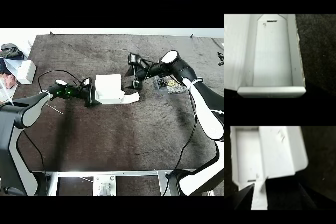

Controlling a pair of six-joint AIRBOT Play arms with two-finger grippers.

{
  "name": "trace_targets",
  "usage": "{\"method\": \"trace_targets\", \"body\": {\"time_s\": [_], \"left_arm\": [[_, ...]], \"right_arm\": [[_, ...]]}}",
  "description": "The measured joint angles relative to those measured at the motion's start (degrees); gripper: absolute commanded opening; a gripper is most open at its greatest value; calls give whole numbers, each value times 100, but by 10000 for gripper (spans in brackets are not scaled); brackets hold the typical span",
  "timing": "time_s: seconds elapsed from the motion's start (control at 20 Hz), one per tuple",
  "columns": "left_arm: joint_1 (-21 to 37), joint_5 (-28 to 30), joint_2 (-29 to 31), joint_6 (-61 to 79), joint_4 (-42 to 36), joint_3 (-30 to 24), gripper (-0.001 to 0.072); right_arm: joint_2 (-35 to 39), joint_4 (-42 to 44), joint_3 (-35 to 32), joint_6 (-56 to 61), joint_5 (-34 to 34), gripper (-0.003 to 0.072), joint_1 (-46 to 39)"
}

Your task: Fold the box and place the chain.

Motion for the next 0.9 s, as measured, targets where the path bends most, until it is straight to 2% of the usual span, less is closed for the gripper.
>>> {"method": "trace_targets", "body": {"time_s": [0.25, 0.7, 0.8, 0.85, 0.9], "left_arm": [[0, 0, 0, 0, 0, 0, 474], [0, 0, 0, 0, 0, 0, 474], [0, -2, 0, 0, 0, 0, 474], [0, 0, 0, 0, 0, 0, 474], [0, 0, 0, 0, 0, 0, 474]], "right_arm": [[-334, -328, -205, 2, 170, 593, 7], [-573, -105, -256, 4, 291, 589, 109], [-579, -98, -256, 2, 293, 345, 136], [-586, -94, -256, 4, 293, 325, 146], [-588, -96, -256, 4, 293, 241, 153]]}}
